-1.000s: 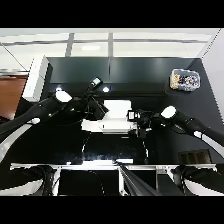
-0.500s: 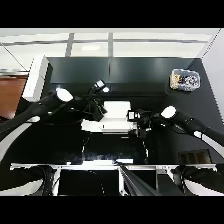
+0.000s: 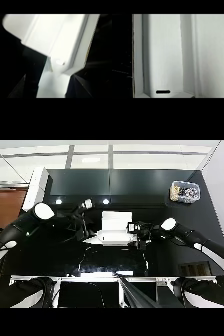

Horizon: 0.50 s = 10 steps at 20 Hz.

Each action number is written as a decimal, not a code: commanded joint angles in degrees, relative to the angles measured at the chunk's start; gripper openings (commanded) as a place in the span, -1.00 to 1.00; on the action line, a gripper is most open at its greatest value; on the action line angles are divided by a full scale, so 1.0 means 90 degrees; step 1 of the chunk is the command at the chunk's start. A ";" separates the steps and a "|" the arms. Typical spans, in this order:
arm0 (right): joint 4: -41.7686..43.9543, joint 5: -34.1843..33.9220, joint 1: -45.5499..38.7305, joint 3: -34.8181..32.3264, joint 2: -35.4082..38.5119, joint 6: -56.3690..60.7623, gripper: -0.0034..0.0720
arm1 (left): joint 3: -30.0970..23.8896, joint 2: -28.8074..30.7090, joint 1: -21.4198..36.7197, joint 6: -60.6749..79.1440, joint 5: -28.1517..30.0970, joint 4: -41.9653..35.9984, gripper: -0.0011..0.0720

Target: Fold the box and place the chain.

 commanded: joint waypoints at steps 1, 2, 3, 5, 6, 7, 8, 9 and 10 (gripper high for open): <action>-0.0002 0.0005 0.0005 0.0002 -0.0005 -0.0002 -0.48 | -0.0423 -0.0104 -0.0272 0.1127 0.0707 0.0882 0.96; -0.0002 0.0005 0.0005 0.0002 -0.0005 -0.0002 -0.48 | -0.0457 -0.0199 -0.0359 0.1219 0.0957 0.0879 0.96; -0.0002 0.0005 0.0005 0.0002 -0.0005 0.0000 -0.48 | -0.0461 -0.0325 -0.0457 0.1214 0.1158 0.0787 0.96; -0.0002 0.0005 0.0005 0.0002 -0.0005 -0.0002 -0.48 | -0.0459 -0.0551 -0.0661 0.1217 0.1358 0.0529 0.95; 0.0000 0.0005 0.0005 0.0002 -0.0005 0.0000 -0.48 | -0.0459 -0.0622 -0.0758 0.1217 0.1343 0.0355 0.95; -0.0002 0.0005 0.0005 0.0002 -0.0005 0.0000 -0.48 | -0.0459 -0.0648 -0.0831 0.1214 0.1290 0.0211 0.88; 0.0000 0.0005 0.0005 0.0002 -0.0005 0.0000 -0.48 | -0.0459 -0.0646 -0.0894 0.1214 0.1246 0.0027 0.88; 0.0000 0.0005 0.0005 0.0002 -0.0005 0.0000 -0.48 | -0.0459 -0.0644 -0.0933 0.1217 0.1190 -0.0172 0.71; 0.0000 0.0005 0.0005 0.0002 -0.0005 0.0000 -0.48 | -0.0459 -0.0646 -0.0930 0.1231 0.1071 -0.0321 0.51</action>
